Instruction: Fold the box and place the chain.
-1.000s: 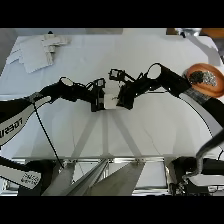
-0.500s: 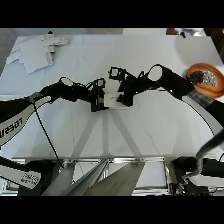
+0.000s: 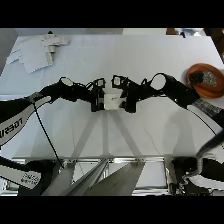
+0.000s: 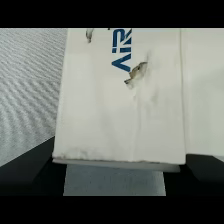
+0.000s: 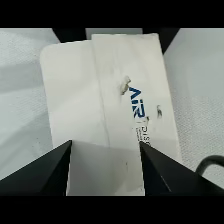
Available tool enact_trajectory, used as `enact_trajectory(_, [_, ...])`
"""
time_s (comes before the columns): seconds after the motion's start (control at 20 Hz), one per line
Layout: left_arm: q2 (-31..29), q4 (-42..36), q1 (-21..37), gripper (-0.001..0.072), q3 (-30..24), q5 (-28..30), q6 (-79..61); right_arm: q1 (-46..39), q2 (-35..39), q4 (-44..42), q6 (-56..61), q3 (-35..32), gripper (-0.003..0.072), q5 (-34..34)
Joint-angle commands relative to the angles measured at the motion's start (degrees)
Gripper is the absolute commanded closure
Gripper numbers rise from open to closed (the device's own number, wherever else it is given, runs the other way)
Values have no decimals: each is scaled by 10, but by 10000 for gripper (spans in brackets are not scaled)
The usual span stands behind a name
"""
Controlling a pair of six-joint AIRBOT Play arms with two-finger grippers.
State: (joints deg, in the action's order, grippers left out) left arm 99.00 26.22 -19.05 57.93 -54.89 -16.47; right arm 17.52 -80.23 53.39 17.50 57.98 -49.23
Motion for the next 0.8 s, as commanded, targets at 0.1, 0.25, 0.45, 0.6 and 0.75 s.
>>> enact_trajectory(0.1, [0, 0, 0, 434, 0, 0, 0, 6, 2, 0, 0, -7, 154, 81])
enact_trajectory(0.25, [0, 0, 0, 434, 0, 0, 0, 6, 2, 3, 0, -7, 155, 99])
enact_trajectory(0.45, [0, 0, 0, 434, 0, 0, 0, 7, 2, 5, 0, -7, 155, 87])
enact_trajectory(0.6, [0, 0, 0, 434, 0, 0, 0, 19, 3, 5, 0, -7, 155, 37])
enact_trajectory(0.75, [0, 0, 0, 434, 0, 0, 0, 24, 5, -5, 0, -7, 155, 38])
